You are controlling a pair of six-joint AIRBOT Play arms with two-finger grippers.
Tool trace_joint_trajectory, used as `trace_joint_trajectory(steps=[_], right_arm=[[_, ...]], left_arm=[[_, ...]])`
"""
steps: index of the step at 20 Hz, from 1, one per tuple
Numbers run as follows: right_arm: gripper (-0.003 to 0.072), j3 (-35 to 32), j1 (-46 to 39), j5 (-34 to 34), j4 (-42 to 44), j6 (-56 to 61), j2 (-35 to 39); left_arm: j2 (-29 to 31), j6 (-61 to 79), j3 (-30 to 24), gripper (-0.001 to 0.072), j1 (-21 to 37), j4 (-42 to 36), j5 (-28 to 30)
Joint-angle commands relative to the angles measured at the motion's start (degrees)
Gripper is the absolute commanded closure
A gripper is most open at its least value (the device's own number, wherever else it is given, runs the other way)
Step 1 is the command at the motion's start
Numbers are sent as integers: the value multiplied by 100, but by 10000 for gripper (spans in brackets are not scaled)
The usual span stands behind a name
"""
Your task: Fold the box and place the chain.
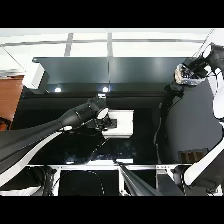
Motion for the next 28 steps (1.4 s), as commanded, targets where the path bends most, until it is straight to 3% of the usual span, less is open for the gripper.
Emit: trace_joint_trajectory(steps=[1, 2, 3, 4, 6, 7, 12, 15, 17, 21, 28], right_arm=[[70, 146, -17, 76, -20, -24, -236], [72, 146, -17, 50, -20, -87, -238], [162, 146, -17, 59, -20, -195, -238], [279, 146, -17, 98, -17, -267, -238], [635, 199, -17, 367, 2, -433, -203], [672, 232, -20, 490, 2, -610, -146], [673, 271, -7, 890, 92, -2144, 918], [674, 221, -13, 1502, 846, -3303, 1915], [675, -48, 7, 1423, 1541, -3532, 2673], [676, -483, 275, 1552, 1895, -3589, 4098], [676, -527, 780, 1875, 2546, -3587, 5637]], left_arm=[[-2, 0, 2, 680, 0, -61, -15], [-2, 2, 2, 681, 0, -125, -20], [-2, 2, 2, 681, 0, -127, -20], [-2, 2, 2, 681, 0, -129, -20], [-2, 2, 2, 681, 0, -127, -20], [-2, 0, 2, 681, 0, -127, -15], [-2, 0, 2, 681, 0, -127, -7], [-2, 2, 2, 681, 0, -129, -15], [-2, 2, 2, 681, 0, -144, -15], [-2, 0, 2, 681, 0, -155, -13], [-2, 0, 2, 680, -2, -175, -15]])
